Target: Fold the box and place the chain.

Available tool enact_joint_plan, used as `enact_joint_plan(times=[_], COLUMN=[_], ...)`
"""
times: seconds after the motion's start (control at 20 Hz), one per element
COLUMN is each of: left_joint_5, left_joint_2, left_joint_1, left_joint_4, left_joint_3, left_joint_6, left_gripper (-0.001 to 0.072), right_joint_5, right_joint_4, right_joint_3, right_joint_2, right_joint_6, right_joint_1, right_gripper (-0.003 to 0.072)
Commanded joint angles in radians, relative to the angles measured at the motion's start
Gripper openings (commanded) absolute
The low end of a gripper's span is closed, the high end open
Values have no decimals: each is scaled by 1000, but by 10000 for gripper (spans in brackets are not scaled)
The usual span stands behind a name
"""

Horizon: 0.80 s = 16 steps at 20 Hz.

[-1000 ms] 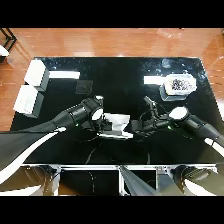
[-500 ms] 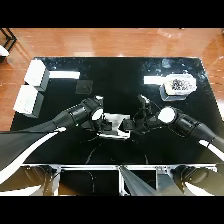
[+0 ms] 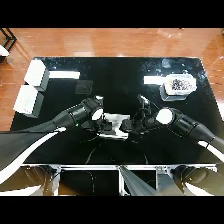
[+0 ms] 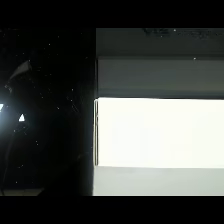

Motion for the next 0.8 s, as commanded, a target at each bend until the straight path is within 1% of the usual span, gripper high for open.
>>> enact_joint_plan(times=[0.0, 0.05, 0.15, 0.3, 0.35, 0.4, 0.6, 0.75], left_joint_5=[6, 6, 6, 4, 2, 1, -3, -2], left_joint_2=[0, 0, 0, 0, 0, 0, 0, 0], left_joint_1=[0, 0, 0, 0, 0, 0, 0, -3], left_joint_4=[1, 1, 0, 0, 0, 0, -12, -17], left_joint_3=[0, 0, 0, 0, 0, 0, 0, 0], left_joint_6=[0, 0, 0, 0, 0, 0, 0, 0], left_gripper=[21, 21, 21, 21, 21, 21, 21, 21], right_joint_5=[-5, -5, -8, 0, 21, 54, 186, 209], right_joint_4=[-37, -69, -145, -330, -381, -419, -532, -551], right_joint_3=[1, 1, 11, 55, 75, 98, 193, 235], right_joint_2=[-2, -2, -2, -8, -19, -36, -114, -141], right_joint_6=[35, 56, 118, 262, 315, 345, 447, 502], right_joint_1=[4, 11, 38, 107, 129, 145, 213, 222], right_gripper=[449, 418, 417, 417, 416, 356, 354, 352])
